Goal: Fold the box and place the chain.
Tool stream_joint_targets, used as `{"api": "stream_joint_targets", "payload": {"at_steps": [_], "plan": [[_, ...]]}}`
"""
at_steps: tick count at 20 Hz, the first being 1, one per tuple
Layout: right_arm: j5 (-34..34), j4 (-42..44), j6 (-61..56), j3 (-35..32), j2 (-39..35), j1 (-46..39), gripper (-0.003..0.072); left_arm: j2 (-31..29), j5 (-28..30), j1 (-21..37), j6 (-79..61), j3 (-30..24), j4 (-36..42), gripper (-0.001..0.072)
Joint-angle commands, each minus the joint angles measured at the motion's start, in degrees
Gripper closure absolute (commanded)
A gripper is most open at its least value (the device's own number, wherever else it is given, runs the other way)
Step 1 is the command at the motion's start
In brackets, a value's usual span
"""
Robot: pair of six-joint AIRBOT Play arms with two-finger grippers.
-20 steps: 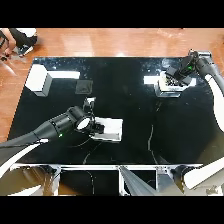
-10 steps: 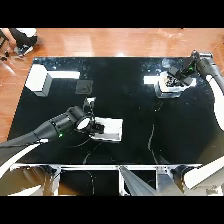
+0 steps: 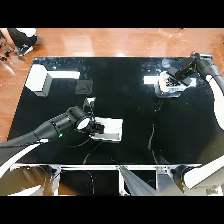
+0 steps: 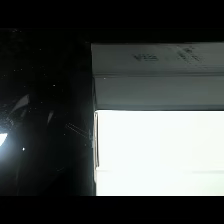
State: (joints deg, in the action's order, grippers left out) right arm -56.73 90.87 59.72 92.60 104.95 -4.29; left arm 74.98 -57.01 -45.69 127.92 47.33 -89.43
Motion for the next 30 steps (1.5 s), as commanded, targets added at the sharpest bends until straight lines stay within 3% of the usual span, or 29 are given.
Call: {"api": "stream_joint_targets", "payload": {"at_steps": [1,7,15,19,24,27,30], "plan": [[-3.26,2.38,8.68,2.47,-2.56,-1.09,0.0666,0.02,1.31,-0.02,0.02,0.02,0.17,0.0688],[-5.46,13.27,22.88,9.14,-14.75,-3.21,0.0666,0.02,1.73,-0.02,0.0,0.0,0.35,0.0688],[-11.3,21.49,33.66,9.14,-35.91,-3.26,0.0666,0.02,1.55,-0.02,-0.02,0.0,0.35,0.0688],[-12.57,27.93,36.74,9.14,-43.04,-3.19,0.0667,0.02,0.94,-0.02,-0.02,0.0,0.35,0.0688],[-18.38,29.2,37.9,9.11,-51.08,-3.19,0.0666,0.02,0.96,-0.02,-0.02,0.0,0.35,0.0688],[-25.57,29.35,39.6,8.15,-53.9,-1.75,0.0666,0.02,1.03,-0.02,-0.02,0.0,0.35,0.0688],[-26.97,29.62,40.19,1.86,-57.59,5.49,0.0666,0.02,0.98,-0.02,-0.02,0.02,0.35,0.0688]]}}
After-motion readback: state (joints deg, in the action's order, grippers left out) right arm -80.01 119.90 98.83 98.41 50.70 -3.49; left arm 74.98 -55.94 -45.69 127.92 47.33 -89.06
